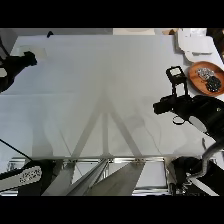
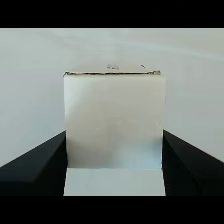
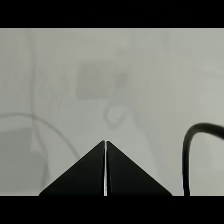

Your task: Fold the box and place the chain.

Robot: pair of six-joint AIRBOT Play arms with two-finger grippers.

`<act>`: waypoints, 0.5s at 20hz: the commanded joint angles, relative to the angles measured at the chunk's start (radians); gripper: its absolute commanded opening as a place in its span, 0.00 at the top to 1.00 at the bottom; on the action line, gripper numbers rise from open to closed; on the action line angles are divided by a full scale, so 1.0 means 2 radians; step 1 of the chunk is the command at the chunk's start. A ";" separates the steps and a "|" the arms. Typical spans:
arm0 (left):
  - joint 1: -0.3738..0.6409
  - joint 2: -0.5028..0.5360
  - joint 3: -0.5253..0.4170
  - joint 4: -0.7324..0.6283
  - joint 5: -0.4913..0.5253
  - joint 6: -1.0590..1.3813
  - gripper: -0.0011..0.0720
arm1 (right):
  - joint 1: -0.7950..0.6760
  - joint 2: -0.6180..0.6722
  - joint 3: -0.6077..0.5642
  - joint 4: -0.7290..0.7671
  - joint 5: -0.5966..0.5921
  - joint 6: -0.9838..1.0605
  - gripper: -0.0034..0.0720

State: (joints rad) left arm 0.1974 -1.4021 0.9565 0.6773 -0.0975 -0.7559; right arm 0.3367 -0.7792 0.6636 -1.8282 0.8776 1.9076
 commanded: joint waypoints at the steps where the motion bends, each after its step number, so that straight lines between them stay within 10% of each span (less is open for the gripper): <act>1: -0.005 -0.044 0.000 -0.007 0.005 -0.002 0.99 | 0.000 0.000 0.001 0.000 -0.039 0.000 0.93; 10: -0.002 -0.061 0.000 0.024 -0.099 -0.028 0.98 | 0.000 -0.002 0.001 0.000 -0.066 0.000 0.93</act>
State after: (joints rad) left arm 0.1925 -1.5177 0.9565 0.6865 -0.2096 -0.8051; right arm 0.3367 -0.7830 0.6636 -1.8278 0.7601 1.9076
